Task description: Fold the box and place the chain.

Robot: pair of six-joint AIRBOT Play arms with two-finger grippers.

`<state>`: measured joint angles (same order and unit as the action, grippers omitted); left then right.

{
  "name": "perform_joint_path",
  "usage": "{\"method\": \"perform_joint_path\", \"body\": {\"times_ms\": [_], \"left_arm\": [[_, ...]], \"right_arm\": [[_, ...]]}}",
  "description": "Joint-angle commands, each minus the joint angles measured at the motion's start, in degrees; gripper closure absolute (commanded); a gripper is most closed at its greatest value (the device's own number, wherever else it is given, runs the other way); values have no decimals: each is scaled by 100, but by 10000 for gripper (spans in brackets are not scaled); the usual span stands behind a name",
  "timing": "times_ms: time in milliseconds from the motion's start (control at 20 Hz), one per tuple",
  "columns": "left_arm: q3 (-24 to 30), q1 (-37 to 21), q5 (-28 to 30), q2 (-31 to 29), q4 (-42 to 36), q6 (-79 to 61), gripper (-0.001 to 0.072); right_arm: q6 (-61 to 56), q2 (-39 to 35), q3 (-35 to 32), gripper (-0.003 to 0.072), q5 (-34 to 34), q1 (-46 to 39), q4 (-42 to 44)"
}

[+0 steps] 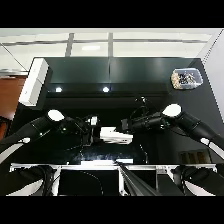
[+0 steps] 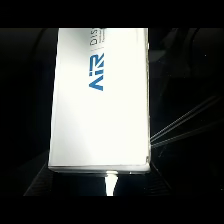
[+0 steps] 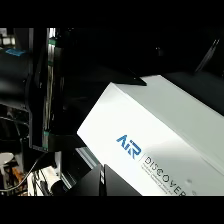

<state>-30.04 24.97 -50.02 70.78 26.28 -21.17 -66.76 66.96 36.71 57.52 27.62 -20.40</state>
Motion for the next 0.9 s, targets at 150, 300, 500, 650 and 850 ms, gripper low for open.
{"method": "perform_joint_path", "body": {"times_ms": [150,300,500,650,850], "left_arm": [[-7,2,0,2,2,-2,246],[-7,2,0,2,2,-2,245],[-7,2,2,2,2,-2,245],[-7,2,2,2,2,0,246],[-7,2,2,2,2,0,245]], "right_arm": [[-212,4,-4,649,-164,2,-4],[-341,17,-7,648,-157,2,-118],[-581,90,-9,648,-98,96,-466],[-662,151,-20,648,-107,328,-605],[-831,234,-22,649,-262,446,-863]]}}
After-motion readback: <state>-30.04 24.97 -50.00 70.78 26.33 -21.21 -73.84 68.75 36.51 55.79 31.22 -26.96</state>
